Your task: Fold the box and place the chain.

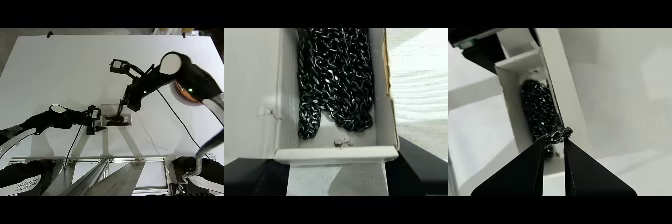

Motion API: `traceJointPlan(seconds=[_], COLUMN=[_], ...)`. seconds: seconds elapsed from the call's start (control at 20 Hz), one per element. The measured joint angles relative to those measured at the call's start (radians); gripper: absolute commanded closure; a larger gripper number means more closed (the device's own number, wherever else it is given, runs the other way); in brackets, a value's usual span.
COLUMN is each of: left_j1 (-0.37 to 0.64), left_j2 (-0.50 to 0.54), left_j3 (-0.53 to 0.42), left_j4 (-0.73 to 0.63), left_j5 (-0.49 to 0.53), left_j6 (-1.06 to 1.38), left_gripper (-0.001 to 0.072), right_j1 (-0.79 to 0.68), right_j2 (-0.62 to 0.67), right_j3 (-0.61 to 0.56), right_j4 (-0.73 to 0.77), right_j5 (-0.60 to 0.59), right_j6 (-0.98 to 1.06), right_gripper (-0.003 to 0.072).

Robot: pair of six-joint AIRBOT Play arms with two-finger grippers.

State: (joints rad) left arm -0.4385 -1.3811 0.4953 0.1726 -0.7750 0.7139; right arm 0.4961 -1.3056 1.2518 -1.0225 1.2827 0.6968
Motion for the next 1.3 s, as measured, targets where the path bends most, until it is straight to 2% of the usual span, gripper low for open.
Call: traceJointPlan(seconds=[0.2, 0.45, 0.5, 0.55, 0.6, 1.0, 1.3], left_j1=[0.0, 0.0, 0.0, 0.0, 0.0, 0.0, 0.0], left_j2=[0.0, 0.0, 0.0, 0.0, 0.0, 0.0, 0.0], left_j3=[0.0, 0.0, 0.0, 0.0, 0.0, 0.0, 0.0], left_j4=[0.0, 0.0, 0.0, 0.0, 0.0, 0.0, 0.0], left_j5=[0.0, 0.0, 0.0, 0.0, 0.0, 0.0, 0.0], left_j6=[0.0, 0.0, 0.0, 0.0, 0.0, 0.0, 0.0], left_gripper=[0.0571, 0.0571, 0.0571, 0.0571, 0.0571, 0.0571, 0.0571], right_j1=[0.002, 0.011, 0.019, 0.028, 0.039, 0.143, 0.181], right_j2=[0.076, 0.103, 0.105, 0.106, 0.107, 0.098, 0.098], right_j3=[0.0, -0.023, -0.035, -0.05, -0.065, -0.154, -0.163], right_j4=[0.011, 0.015, 0.013, 0.005, -0.008, -0.099, -0.147], right_j5=[0.05, 0.111, 0.111, 0.107, 0.095, -0.135, -0.163], right_j6=[-0.01, -0.013, -0.013, -0.013, -0.013, 0.072, 0.127], right_gripper=[0.0672, 0.0668, 0.0605, 0.0489, 0.0457, 0.0458, 0.046])
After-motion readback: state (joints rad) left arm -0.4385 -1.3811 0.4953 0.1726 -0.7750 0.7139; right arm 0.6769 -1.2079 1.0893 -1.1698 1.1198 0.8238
